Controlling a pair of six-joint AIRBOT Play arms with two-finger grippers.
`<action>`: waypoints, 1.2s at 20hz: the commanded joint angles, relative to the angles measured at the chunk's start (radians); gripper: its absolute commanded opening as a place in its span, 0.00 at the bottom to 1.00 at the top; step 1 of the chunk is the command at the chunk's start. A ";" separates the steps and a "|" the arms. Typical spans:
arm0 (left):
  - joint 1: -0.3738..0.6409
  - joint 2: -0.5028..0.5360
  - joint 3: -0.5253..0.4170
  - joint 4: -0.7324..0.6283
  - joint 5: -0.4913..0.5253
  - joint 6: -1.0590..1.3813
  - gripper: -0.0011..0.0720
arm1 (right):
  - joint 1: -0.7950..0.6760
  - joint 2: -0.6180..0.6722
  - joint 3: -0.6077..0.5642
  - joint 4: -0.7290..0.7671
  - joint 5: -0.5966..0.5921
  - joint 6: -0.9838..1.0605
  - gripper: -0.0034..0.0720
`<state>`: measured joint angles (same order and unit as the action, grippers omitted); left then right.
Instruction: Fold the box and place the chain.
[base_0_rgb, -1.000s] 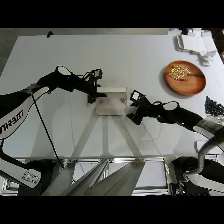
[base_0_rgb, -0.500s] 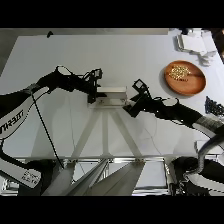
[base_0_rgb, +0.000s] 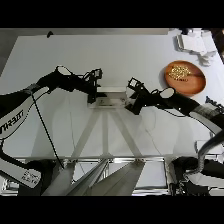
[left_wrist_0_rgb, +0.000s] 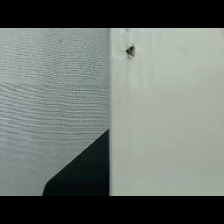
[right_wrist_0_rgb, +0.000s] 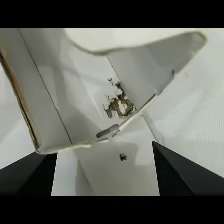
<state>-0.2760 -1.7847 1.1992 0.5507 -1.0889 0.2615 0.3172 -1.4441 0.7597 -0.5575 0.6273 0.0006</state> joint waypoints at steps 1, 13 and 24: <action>0.000 -0.001 0.000 0.000 0.000 0.000 0.03 | -0.052 -0.058 0.076 -0.008 0.134 -0.194 0.90; 0.000 0.000 0.000 0.000 0.000 0.000 0.03 | -0.068 -0.232 0.180 0.110 0.334 -0.424 0.90; 0.000 0.000 0.000 0.000 0.000 0.000 0.03 | -0.042 -0.240 0.180 0.109 0.295 -0.450 0.81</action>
